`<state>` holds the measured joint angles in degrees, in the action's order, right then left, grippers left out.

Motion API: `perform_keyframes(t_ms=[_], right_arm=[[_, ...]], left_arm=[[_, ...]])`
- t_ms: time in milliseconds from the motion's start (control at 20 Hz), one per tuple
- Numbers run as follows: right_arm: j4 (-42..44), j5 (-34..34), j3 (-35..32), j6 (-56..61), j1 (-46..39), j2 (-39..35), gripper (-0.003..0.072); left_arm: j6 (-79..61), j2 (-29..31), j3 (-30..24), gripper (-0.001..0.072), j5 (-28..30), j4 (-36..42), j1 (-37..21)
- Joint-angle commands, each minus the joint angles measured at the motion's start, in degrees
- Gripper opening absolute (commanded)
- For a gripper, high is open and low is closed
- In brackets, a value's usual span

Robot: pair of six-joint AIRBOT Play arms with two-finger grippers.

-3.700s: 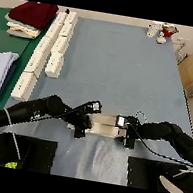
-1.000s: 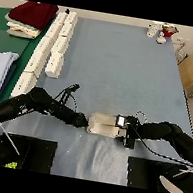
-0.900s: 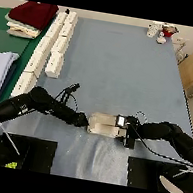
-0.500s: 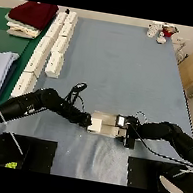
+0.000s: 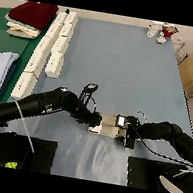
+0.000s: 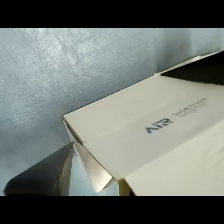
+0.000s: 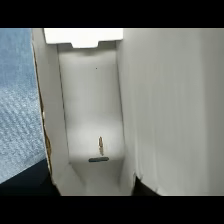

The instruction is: Fold the box.

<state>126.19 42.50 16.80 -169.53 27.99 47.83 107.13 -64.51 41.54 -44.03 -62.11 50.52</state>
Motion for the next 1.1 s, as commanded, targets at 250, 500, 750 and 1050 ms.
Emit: perform_keyframes(t_ms=[250,500,750,1050], right_arm=[[0.0,0.0,0.0,0.0,0.0,0.0,0.0510],[0.0,0.0,0.0,0.0,0.0,0.0,0.0509],[0.0,0.0,0.0,0.0,0.0,0.0,0.0510],[0.0,0.0,0.0,0.0,0.0,0.0,0.0510]], left_arm=[[25.4,-8.6,8.4,0.0401,-7.2,-19.1,8.9],[30.5,-13.2,14.7,0.0400,-12.1,-23.3,11.2],[32.3,-16.5,16.1,0.0400,-12.6,-23.2,11.6],[33.9,-16.5,16.1,0.0013,-13.5,-23.1,11.7]])
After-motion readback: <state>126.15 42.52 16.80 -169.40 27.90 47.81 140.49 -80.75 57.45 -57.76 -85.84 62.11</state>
